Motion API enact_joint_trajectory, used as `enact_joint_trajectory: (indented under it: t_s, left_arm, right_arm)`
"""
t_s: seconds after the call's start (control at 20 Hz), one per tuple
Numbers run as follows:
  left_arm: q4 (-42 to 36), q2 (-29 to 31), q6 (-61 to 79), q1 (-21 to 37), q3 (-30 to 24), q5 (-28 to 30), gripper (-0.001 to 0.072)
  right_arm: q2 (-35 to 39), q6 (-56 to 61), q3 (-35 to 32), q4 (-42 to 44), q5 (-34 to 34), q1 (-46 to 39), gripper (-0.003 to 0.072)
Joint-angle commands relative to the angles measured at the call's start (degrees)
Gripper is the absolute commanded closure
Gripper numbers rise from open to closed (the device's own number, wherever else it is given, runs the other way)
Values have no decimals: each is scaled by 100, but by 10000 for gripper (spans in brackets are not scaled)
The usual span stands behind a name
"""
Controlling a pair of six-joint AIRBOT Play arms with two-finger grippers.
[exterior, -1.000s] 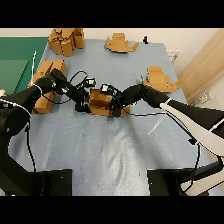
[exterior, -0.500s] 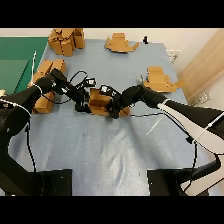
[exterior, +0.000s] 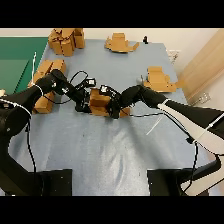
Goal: Fold the box.
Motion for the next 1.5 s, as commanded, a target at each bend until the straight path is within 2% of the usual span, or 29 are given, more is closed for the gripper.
enact_joint_trajectory:
  t_s: [0.0,0.05,0.1,0.25,0.3,0.35,0.6,0.8,0.85,1.0,1.1,1.25,1.45]
  left_arm:
    - [133,0,-2,4,0,0,651]
    - [155,0,-4,4,0,-2,651]
    - [153,0,-4,9,0,-2,651]
    - [153,0,-4,9,0,-2,651]
    - [153,0,-4,9,0,-4,651]
    - [153,0,-4,13,0,-2,651]
    - [155,0,-4,13,0,-2,651]
    - [155,0,-4,13,0,-4,651]
    - [155,0,-4,13,0,-4,651]
    - [151,0,-7,13,0,0,651]
    - [151,0,-7,13,0,-4,651]
    - [151,0,-7,13,0,-4,651]
    - [131,0,-7,13,0,-31,651]
  right_arm:
    - [79,780,-2,-1010,-55,-7,421]
    - [125,1043,-2,-1259,-98,-9,491]
    - [175,1222,-2,-1447,-170,-15,521]
    - [269,1412,-2,-1556,-356,-22,521]
    - [291,1488,-2,-1574,-376,-22,578]
    - [308,1567,-2,-1574,-376,-28,677]
    - [533,2747,-7,-1443,-562,-411,680]
    - [1067,3383,-13,190,-992,-1287,681]
    - [1235,3703,-48,358,-1071,-1537,681]
    - [1600,5215,-455,278,-1421,-2234,682]
    - [1609,5818,-909,273,-1746,-2605,681]
    - [1593,6054,-1561,350,-1620,-2734,681]
    - [1305,6048,-1652,601,-1368,-2551,681]
